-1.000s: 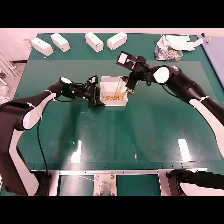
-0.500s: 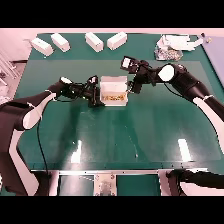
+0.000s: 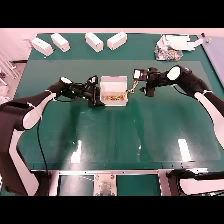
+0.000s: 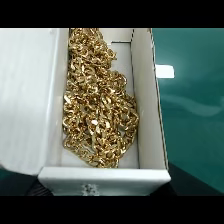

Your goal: Fold the box and place the chain.

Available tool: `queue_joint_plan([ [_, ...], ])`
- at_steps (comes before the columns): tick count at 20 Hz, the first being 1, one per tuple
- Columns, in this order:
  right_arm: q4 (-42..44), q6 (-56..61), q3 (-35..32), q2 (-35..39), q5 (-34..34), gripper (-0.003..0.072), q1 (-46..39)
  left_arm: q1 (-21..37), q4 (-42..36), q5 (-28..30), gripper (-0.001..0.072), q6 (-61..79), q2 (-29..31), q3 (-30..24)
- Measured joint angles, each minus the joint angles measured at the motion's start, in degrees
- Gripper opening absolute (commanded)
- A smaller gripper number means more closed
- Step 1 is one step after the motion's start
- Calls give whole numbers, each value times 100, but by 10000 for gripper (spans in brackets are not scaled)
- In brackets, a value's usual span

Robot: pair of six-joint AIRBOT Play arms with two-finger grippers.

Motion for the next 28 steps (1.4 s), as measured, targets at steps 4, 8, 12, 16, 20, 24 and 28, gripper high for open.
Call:
queue_joint_plan([
  [4,723,-1266,22,-485,39,527,-197,0,0,0,369,0,0,0],
  [8,1252,-2013,299,-940,203,527,-245,0,0,0,369,0,0,0],
  [12,1611,-2299,785,-1333,608,527,-262,0,0,0,369,0,0,-2],
  [16,1858,-2391,1134,-1596,1049,525,-264,0,0,0,369,0,0,-2],
  [20,1976,-2417,1281,-1773,1366,501,-264,0,0,0,369,0,0,-2],
  [24,2017,-2424,1322,-1867,1484,433,-264,0,0,2,369,0,0,-2],
  [28,1974,-2435,1335,-1930,1517,400,-264,0,0,0,368,0,0,0],
])
